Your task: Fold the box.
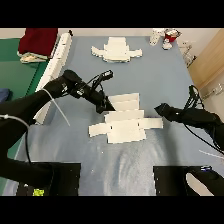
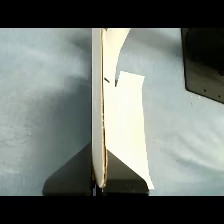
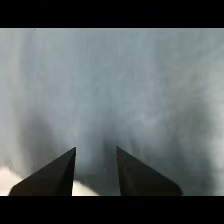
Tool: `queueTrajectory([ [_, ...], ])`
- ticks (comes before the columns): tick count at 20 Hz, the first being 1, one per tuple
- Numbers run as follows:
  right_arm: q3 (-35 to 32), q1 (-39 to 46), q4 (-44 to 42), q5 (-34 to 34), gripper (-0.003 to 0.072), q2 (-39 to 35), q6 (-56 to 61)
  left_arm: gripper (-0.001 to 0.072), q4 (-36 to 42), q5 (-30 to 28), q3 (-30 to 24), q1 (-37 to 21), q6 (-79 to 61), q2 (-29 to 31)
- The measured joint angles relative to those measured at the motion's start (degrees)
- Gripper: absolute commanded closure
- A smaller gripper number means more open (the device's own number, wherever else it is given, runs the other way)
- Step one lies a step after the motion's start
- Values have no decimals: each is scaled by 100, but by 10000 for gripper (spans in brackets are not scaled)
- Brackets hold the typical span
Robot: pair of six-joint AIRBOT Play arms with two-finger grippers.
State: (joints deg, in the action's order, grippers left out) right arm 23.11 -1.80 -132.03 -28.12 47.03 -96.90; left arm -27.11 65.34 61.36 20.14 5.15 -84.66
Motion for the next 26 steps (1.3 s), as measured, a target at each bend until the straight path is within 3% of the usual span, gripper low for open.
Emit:
queueTrajectory([
  [6,221,0,50,391,301,0,498,704,409,-1436,-1554,522,-1178,1303],
  [12,256,0,66,332,301,4,793,699,28,-2369,-2159,1185,-1373,1856],
  [19,256,0,70,-15,301,4,844,698,-170,-2511,-2269,1351,-1307,1945],
  [26,258,0,68,-302,302,4,855,697,-356,-2210,-2277,1375,-990,1832],
])
